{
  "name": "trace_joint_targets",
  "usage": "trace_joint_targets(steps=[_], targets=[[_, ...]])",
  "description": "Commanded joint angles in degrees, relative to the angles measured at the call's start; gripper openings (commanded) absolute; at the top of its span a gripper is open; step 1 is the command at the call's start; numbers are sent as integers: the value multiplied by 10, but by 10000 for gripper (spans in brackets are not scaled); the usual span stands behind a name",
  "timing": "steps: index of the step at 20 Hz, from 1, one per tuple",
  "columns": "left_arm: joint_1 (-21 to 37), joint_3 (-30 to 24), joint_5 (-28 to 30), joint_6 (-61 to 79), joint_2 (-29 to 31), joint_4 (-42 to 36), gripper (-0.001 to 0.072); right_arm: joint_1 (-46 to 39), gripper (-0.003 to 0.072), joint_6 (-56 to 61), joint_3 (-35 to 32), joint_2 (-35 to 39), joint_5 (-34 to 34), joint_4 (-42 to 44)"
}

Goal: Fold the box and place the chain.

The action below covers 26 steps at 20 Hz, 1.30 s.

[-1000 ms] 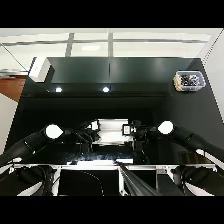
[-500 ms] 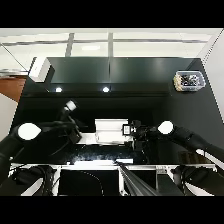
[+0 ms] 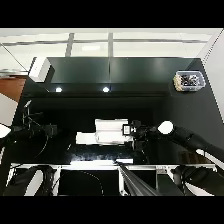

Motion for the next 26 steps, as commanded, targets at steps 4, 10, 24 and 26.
trace_joint_targets(steps=[4, 10, 24, 26], targets=[[29, -48, -15, -51, -30, -47, 27, 0, 465, 0, 0, 0, 0, 0], [-55, -47, 9, -48, -153, -96, 26, 0, 465, 0, 0, 0, 0, 0], [-181, 6, -11, 82, -234, -213, 518, 0, 465, 0, 0, 0, 0, 0], [-181, 17, -23, 89, -234, -213, 562, 0, 465, 0, 0, 0, 0, 0]])
